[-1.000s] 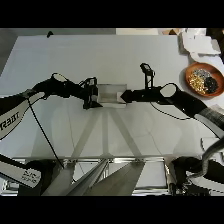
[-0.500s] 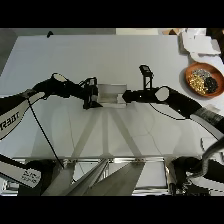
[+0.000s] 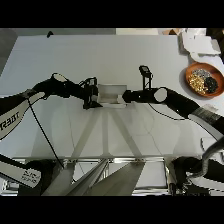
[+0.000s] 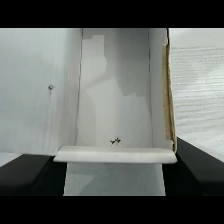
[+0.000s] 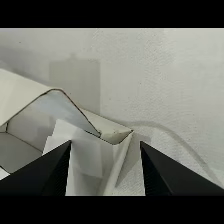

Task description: Fold the box and place the chain.

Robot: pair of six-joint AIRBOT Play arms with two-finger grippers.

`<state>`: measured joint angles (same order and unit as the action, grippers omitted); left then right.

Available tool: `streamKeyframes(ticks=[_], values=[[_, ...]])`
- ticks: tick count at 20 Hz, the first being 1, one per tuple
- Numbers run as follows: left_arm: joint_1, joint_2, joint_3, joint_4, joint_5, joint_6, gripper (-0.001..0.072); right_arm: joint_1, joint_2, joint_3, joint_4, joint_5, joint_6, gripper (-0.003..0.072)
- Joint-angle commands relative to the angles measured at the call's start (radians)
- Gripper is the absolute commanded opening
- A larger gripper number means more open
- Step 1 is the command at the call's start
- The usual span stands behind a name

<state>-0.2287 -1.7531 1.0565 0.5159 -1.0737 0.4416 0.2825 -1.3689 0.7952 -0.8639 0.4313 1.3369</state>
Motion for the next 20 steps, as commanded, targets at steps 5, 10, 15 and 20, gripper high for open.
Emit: streamKeyframes(ticks=[5, 10, 15, 20], values=[[0.001, 0.0, 0.0, 0.0, 0.0, 0.0, 0.0276, 0.005, 0.004, 0.021, 0.007, 0.097, 0.002, 0.0457], [0.001, 0.0, 0.0, 0.0, 0.0, 0.0, 0.0276, 0.043, 0.004, 0.024, 0.003, 0.098, 0.002, 0.0453], [0.001, 0.0, 0.0, 0.0, 0.0, 0.0, 0.0276, 0.042, 0.003, 0.024, -0.009, 0.024, 0.002, 0.0428], [0.001, 0.0, 0.0, 0.0, 0.0, 0.0, 0.0276, 0.042, -0.002, 0.024, -0.206, 0.03, 0.175, 0.0427]])
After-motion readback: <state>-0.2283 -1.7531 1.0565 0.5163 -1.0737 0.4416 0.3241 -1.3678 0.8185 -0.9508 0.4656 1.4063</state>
